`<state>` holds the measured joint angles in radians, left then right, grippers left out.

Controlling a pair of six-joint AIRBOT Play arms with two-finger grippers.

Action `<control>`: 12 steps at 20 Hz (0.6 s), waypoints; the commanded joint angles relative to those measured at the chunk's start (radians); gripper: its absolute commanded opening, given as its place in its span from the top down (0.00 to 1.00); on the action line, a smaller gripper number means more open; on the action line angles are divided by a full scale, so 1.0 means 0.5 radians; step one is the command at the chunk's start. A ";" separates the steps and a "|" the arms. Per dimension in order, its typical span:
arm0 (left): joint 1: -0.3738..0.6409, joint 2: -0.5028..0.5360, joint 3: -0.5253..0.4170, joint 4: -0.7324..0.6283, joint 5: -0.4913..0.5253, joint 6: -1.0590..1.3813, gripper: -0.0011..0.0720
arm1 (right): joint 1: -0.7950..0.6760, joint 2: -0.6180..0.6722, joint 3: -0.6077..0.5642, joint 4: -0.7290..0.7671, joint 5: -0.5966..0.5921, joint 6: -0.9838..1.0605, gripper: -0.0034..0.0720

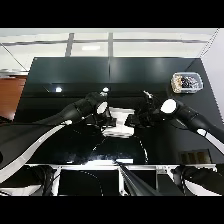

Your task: Fold the box and place the chain.

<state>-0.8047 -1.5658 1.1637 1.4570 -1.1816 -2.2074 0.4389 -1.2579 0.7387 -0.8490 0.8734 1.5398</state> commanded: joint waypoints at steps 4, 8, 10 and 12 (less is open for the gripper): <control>0.001 -0.002 0.002 0.002 -0.002 0.001 0.95 | 0.211 -0.001 0.169 -0.581 0.043 0.687 0.32; 0.001 -0.002 0.002 0.002 -0.002 0.001 0.95 | 0.362 -0.014 0.276 -0.883 0.224 1.094 0.50; 0.002 -0.002 0.002 0.002 -0.002 0.001 0.95 | 0.452 -0.064 0.361 -1.010 0.345 1.216 0.50; 0.002 -0.002 0.002 0.002 -0.002 0.001 0.95 | 0.530 -0.118 0.436 -1.115 0.425 1.344 0.52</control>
<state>-0.8047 -1.5658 1.1637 1.4570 -1.1866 -2.2066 0.6491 -1.2892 0.9066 -1.2934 1.0080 2.0811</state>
